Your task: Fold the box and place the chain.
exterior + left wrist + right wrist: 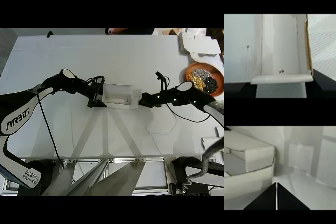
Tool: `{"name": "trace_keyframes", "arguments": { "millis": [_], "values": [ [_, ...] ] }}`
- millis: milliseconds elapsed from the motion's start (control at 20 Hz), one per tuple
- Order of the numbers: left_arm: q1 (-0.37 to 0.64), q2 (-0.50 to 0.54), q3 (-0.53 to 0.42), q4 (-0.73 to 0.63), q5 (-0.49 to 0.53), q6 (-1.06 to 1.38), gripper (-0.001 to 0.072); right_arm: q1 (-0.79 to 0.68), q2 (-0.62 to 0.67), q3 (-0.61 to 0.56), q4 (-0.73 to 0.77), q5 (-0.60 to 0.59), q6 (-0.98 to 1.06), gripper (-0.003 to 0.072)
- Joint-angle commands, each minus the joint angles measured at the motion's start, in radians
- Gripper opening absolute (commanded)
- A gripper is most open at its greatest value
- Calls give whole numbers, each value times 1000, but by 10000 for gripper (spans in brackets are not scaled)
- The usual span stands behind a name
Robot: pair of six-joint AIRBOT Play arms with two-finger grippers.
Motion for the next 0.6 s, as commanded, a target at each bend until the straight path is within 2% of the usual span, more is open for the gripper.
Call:
{"name": "trace_keyframes", "arguments": {
  "millis": [0,100,300,450,550],
  "values": [
    [0,0,0,0,0,0,258,23,2,0,99,17,-9,5],
    [0,0,0,0,0,0,258,23,10,0,101,21,-9,13],
    [0,0,0,0,0,0,258,23,47,0,127,17,-8,198],
    [0,0,0,0,0,0,258,26,58,0,124,12,-8,202],
    [0,0,0,0,0,0,258,48,58,0,120,-12,-8,282]
  ]
}}
